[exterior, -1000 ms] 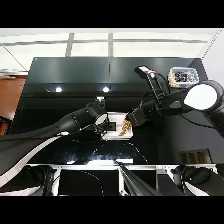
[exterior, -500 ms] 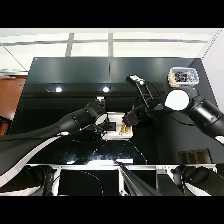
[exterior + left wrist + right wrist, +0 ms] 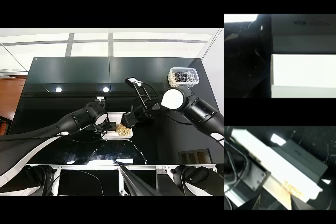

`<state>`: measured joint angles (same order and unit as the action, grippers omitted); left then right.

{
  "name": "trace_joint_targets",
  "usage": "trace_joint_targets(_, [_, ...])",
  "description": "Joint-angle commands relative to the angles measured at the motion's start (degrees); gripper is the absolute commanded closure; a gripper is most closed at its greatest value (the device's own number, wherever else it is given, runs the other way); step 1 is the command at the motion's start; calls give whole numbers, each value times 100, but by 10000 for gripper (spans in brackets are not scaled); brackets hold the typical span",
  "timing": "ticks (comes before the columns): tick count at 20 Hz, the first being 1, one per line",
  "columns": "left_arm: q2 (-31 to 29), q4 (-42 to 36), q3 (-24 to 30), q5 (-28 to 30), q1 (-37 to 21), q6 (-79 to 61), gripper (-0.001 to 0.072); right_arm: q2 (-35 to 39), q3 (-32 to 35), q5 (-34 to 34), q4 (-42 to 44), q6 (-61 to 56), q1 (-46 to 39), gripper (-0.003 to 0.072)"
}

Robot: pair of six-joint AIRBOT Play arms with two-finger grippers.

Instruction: Fold the box and place the chain.

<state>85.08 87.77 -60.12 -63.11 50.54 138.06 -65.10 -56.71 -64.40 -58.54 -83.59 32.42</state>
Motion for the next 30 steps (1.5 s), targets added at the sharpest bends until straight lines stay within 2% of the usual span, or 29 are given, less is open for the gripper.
trace_joint_targets(1, [4,0,-2,-20,-2,-2,683,199,-15,-688,-24,52,-542,257])
trace_joint_targets(4, [4,-24,-2,-20,-2,-2,683,887,-13,-1145,-234,271,-1580,258])
trace_joint_targets(8, [2,-20,-35,-61,-2,42,674,1631,-11,-1316,-586,289,-2605,258])
trace_joint_targets(9, [0,-20,-63,-74,-4,42,568,1716,-11,-1311,-573,289,-2721,258])
trace_joint_targets(10, [0,-20,-105,-133,-2,46,413,1768,-11,-1311,-557,286,-2761,257])
trace_joint_targets(11, [0,-20,-168,-238,-24,44,357,1779,-11,-1331,-544,286,-2754,257])
trace_joint_targets(17, [-223,323,-664,-1250,-175,-389,357,1779,-11,-1305,-501,289,-2743,258])
trace_joint_targets(22, [-1196,369,-619,-1377,-297,-1576,359,1779,-11,-1259,-518,256,-2743,257])
trace_joint_targets(24, [-1683,682,-348,-1342,-494,-2214,359,1779,-11,-1248,-544,249,-2743,258])
trace_joint_targets(26, [-2151,1281,264,-1364,-883,-2341,358,1779,-11,-1246,-702,238,-2743,258])
trace_joint_targets(27, [-2350,1309,621,-1316,-1187,-2505,359,1779,-11,-1231,-820,195,-2743,258])
trace_joint_targets(28, [-2533,1134,1021,-1134,-1582,-2820,358,1779,-11,-1204,-946,101,-2743,258])
trace_joint_targets(29, [-2688,645,1390,-776,-1987,-3508,358,1779,-11,-1165,-1010,50,-2743,258])
trace_joint_targets(30, [-2852,-393,1768,-326,-2472,-4789,358,1779,-11,-1121,-1038,-39,-2743,258])
